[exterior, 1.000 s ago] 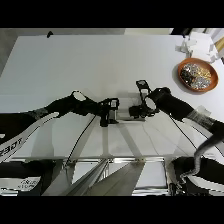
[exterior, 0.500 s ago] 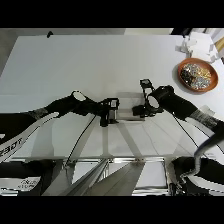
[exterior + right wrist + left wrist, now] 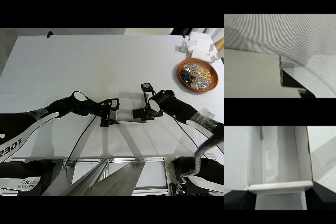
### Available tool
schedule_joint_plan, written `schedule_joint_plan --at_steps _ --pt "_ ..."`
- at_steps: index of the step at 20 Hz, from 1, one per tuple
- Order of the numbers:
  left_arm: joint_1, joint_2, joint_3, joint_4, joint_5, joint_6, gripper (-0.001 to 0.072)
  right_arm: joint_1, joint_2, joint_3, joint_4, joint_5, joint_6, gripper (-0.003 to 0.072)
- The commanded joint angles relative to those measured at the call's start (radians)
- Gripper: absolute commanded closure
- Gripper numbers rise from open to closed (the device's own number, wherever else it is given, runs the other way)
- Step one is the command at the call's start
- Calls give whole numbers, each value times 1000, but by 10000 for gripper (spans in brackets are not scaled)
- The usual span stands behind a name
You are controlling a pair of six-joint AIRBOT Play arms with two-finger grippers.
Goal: Fold the box and place the chain.
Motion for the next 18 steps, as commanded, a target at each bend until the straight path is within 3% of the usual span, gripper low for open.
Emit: schedule_joint_plan --at_steps 1,3,4,6,7,12,18 --pt "1 0 1 3 3 4 638 0 -1 -7 11 -32 -5 664" --pt "1 0 1 3 3 4 638 0 -1 -7 11 -34 -8 662" --pt "1 0 1 3 3 4 638 0 -1 -7 11 -36 -9 621" --pt "1 0 1 3 3 4 638 0 4 -7 11 -35 -28 368" --pt "1 0 0 3 3 4 638 0 12 -7 11 -35 -49 341" --pt "1 0 0 3 3 4 638 -2 101 -6 -28 -36 -132 341" --pt "1 0 1 3 3 4 638 -87 300 -4 -23 -1 -270 341"
